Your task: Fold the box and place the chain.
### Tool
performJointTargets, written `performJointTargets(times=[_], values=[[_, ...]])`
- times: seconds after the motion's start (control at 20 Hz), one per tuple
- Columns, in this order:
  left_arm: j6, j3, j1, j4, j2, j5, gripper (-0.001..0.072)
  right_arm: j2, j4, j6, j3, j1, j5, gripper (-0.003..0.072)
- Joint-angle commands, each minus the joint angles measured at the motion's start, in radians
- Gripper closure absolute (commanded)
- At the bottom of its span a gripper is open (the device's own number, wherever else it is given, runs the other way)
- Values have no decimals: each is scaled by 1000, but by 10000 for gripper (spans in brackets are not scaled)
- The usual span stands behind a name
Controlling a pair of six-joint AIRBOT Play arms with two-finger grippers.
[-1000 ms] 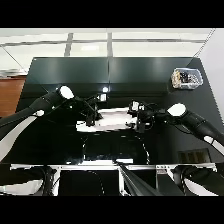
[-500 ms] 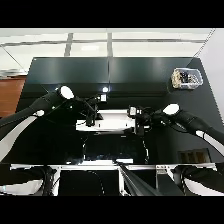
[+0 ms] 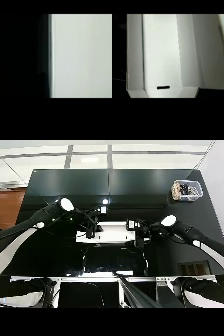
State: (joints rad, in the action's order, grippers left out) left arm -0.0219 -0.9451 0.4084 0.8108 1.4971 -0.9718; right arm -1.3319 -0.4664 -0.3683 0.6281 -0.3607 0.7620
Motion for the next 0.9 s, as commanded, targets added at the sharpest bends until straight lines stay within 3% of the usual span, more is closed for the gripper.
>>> performJointTargets(times=[0.0,0.85], values=[[0,0,-1,0,0,-2,686,-6,-37,40,4,-11,-26,-17],[0,0,-1,0,0,-1,685,-15,-71,93,13,-34,-66,-17]])
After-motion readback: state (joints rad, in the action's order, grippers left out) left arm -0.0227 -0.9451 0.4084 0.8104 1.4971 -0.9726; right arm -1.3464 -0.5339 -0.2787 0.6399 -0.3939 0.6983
